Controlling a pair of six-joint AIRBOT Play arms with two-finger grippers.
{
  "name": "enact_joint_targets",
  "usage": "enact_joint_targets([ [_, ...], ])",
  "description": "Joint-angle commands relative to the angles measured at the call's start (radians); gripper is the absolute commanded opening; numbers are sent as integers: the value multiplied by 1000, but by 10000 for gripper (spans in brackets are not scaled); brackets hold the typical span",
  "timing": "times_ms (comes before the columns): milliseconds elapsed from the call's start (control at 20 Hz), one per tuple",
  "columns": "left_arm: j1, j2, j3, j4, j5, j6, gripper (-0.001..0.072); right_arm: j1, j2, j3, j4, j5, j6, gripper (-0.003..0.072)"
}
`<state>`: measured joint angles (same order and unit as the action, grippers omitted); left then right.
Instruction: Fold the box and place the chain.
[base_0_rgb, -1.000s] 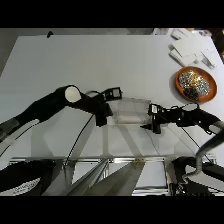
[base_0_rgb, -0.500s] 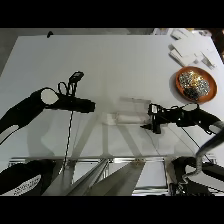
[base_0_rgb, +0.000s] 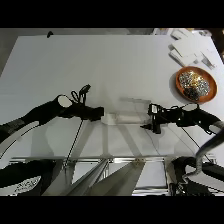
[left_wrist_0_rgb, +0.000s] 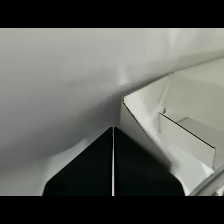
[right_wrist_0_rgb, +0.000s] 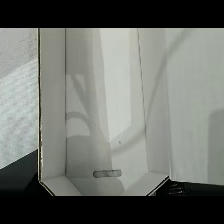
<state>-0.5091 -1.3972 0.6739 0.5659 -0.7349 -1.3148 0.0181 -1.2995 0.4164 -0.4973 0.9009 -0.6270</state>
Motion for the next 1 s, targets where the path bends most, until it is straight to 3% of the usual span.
enact_joint_targets([
  [0, -37, -3, 5, -84, -11, 58, 11, 1, 1, 0, 0, 0, 0, 339],
  [250, -52, 76, 17, -87, -2, 53, 18, 0, 1, 0, 0, 0, 0, 339],
  [350, -62, 109, 17, -84, 0, 54, 160, 0, 1, 0, 0, 0, 0, 339],
  [500, -88, 120, 17, -83, 5, 53, 164, 0, 1, 0, 0, 0, 0, 339],
  [600, -103, 120, 18, -87, 10, 53, 224, 0, 1, 0, 0, 0, 0, 339],
  [750, -124, 111, 17, -86, 11, 47, 235, 0, 1, 0, 0, 0, 0, 339],
  [850, -136, 99, 18, -80, 18, 12, 339, 0, 1, 0, 0, 0, 0, 339],
  [950, -145, 98, 21, -69, 39, 5, 358, 0, 1, 0, 0, 0, 0, 339],
])
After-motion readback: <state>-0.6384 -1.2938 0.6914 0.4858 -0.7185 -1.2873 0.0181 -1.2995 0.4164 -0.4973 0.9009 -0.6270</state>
